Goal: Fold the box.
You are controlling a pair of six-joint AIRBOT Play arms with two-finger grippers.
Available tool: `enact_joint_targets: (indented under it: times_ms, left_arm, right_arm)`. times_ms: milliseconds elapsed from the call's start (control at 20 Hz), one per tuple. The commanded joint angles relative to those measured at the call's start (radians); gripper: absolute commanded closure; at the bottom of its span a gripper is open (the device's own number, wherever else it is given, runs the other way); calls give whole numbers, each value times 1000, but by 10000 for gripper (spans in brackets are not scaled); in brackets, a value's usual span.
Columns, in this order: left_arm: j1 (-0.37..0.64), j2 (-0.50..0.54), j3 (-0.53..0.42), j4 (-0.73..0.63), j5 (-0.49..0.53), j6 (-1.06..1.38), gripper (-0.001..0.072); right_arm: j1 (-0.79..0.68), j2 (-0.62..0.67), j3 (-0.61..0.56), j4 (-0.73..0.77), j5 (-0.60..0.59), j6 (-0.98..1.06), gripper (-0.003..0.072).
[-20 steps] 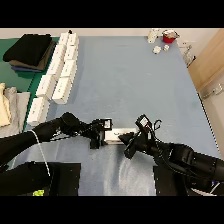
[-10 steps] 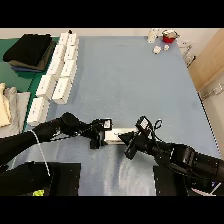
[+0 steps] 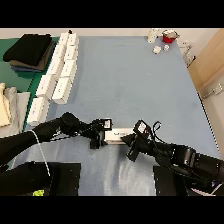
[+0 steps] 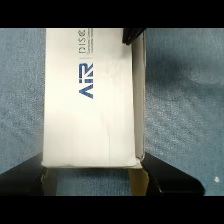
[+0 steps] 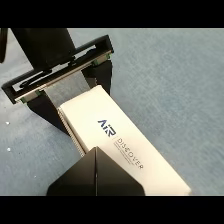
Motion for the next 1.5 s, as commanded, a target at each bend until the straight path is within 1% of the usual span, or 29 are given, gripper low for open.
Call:
enact_joint_targets:
  times_ms: [0, 150, 250, 350, 500, 600, 700, 800, 900, 1000, 1150, 1200, 1300, 1350, 1450]
  left_arm:
    - [1, 0, 0, 0, 0, 0, 188]
    - [1, 0, 0, 0, 0, 0, 189]
    - [1, 0, 0, 0, 1, 4, 189]
    - [1, 0, 0, 0, 0, 3, 189]
    - [1, 0, 0, 0, 0, 3, 189]
    - [1, 0, 0, 0, 0, 3, 188]
    - [1, 0, 0, -1, 0, 3, 189]
    - [1, 0, 0, -7, 0, -1, 188]
    - [1, 0, 3, -7, 1, 0, 189]
    - [1, 1, 10, -7, 0, -15, 189]
    - [8, 25, 25, 5, 3, -108, 189]
    - [18, 46, 26, 6, 2, -132, 188]
    - [68, 109, 26, 21, 2, -238, 189]
    - [105, 151, 26, 69, 2, -328, 189]
    - [192, 246, 26, 253, 0, -574, 188]
  right_arm:
    - [0, 39, 11, -13, -101, -1, 681]
    - [0, 72, 11, -13, -159, 1, 681]
    - [0, 77, 23, -5, -228, 46, 681]
    - [-1, 77, 82, -10, -388, 107, 681]
    - [-74, 76, 212, -116, -647, 270, 681]
    - [-178, 70, 302, -184, -834, 381, 681]
    - [-316, 43, 368, -176, -993, 408, 681]
    - [-455, -2, 402, -136, -1085, 408, 681]
    - [-578, -57, 411, -63, -1116, 408, 681]
    - [-648, -105, 411, -23, -1106, 408, 680]
    - [-661, -149, 411, -20, -1098, 409, 681]
    - [-661, -157, 411, -20, -1098, 408, 681]
    - [-661, -164, 411, -22, -1098, 408, 681]
    - [-661, -164, 411, -22, -1093, 408, 681]
    - [-661, -164, 411, -29, -1076, 408, 681]
